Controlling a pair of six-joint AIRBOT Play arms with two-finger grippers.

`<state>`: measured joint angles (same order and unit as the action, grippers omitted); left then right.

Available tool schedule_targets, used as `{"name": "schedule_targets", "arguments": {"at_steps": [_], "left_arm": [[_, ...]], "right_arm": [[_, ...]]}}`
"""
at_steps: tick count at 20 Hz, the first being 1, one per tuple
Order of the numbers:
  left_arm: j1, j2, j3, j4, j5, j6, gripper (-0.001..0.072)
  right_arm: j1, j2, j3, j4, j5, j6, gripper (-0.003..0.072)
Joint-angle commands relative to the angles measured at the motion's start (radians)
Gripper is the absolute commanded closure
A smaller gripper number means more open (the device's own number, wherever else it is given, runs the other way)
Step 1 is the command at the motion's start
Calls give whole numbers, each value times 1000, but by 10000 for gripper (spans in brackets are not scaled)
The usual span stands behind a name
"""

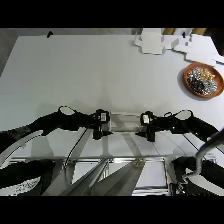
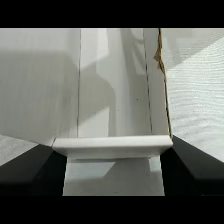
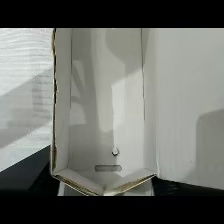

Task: Fold the box and place the chain.

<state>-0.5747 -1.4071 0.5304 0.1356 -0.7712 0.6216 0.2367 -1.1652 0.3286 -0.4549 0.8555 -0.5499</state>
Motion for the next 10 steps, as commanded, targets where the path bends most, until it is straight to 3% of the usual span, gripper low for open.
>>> {"name": "schedule_targets", "arguments": {"at_steps": [1,6,10], "left_arm": [[0,0,1,-1,3,-1,454],[0,0,1,-1,4,-1,454],[0,0,1,0,4,-1,454]], "right_arm": [[0,2,0,-18,-10,3,-5],[0,64,2,-65,-11,42,-12],[0,176,2,-318,-18,234,-11]]}}
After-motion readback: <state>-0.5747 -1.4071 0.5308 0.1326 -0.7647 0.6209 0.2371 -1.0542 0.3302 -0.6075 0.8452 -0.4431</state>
